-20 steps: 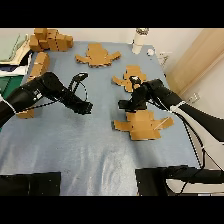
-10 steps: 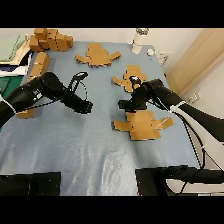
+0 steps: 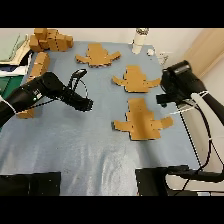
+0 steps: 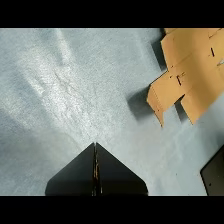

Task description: Fold the box.

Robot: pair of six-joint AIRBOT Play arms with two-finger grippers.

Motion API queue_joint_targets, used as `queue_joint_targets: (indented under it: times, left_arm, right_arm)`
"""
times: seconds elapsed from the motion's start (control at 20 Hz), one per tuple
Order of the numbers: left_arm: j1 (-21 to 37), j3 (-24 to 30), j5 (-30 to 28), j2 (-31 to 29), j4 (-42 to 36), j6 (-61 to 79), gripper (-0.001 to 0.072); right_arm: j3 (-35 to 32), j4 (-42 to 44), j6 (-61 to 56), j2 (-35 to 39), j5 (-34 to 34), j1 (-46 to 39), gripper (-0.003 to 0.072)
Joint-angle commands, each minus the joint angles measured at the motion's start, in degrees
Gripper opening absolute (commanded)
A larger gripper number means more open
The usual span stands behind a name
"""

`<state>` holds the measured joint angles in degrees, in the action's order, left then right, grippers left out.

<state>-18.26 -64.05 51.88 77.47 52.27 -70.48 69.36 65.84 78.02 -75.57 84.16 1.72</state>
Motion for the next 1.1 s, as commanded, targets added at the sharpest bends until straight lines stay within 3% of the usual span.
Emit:
queue_joint_targets:
  times: [0.0,0.1,0.15,0.2,0.25,0.35,0.55,0.7,0.75,0.8,0.9,1.0,1.05]
  left_arm:
    - [0.00,-0.04,-0.28,0.04,-0.07,0.02,0.0015]
    - [0.02,-0.04,0.31,0.04,-0.07,0.02,0.0017]
    - [0.02,-0.04,1.01,0.04,-0.24,0.02,0.0186]
    - [0.02,-0.04,1.86,0.04,-0.94,-0.07,0.0556]
    - [0.04,-0.07,2.27,0.04,-1.81,-0.02,0.0627]
    - [0.02,-0.04,2.86,0.04,-3.72,-0.02,0.0627]
    - [0.09,-0.04,4.57,0.04,-6.05,0.15,0.0628]
    - [0.26,-0.04,9.29,0.04,-6.08,0.15,0.0628]
    - [0.50,-0.04,10.67,0.04,-6.34,0.22,0.0628]
    - [0.92,-0.04,11.45,0.04,-6.47,0.61,0.0628]
    - [2.23,-0.04,11.85,0.04,-7.39,0.63,0.0628]
    - [4.09,-0.04,12.02,0.04,-10.01,2.08,0.0628]
    - [5.29,-0.04,12.87,0.04,-11.37,2.73,0.0628]
  right_arm:
    - [0.61,9.05,11.19,-0.63,0.74,-12.57,0.0518]
    - [0.55,16.65,18.75,-2.54,0.04,-18.75,0.0522]
    - [0.55,21.38,22.67,-3.91,0.37,-21.75,0.0521]
    - [0.55,26.45,26.82,-5.25,0.96,-24.06,0.0522]
    - [0.55,31.32,30.36,-6.51,1.86,-25.99,0.0521]
    - [0.48,37.20,35.65,-8.41,3.34,-27.76,0.0521]
    - [-2.40,37.44,38.95,-10.58,3.34,-27.76,0.0515]
    - [-4.35,38.88,40.24,-11.15,2.80,-27.76,0.0482]
    - [-4.33,41.18,40.63,-11.15,3.04,-27.76,0.0351]
    - [-4.33,43.78,41.35,-11.13,3.56,-27.74,0.0327]
    - [-4.33,48.59,41.94,-11.15,4.79,-27.61,0.0207]
    - [-4.35,49.88,41.90,-11.15,6.23,-26.73,0.0202]
    - [-4.63,49.94,41.51,-11.13,6.67,-26.08,0.0104]
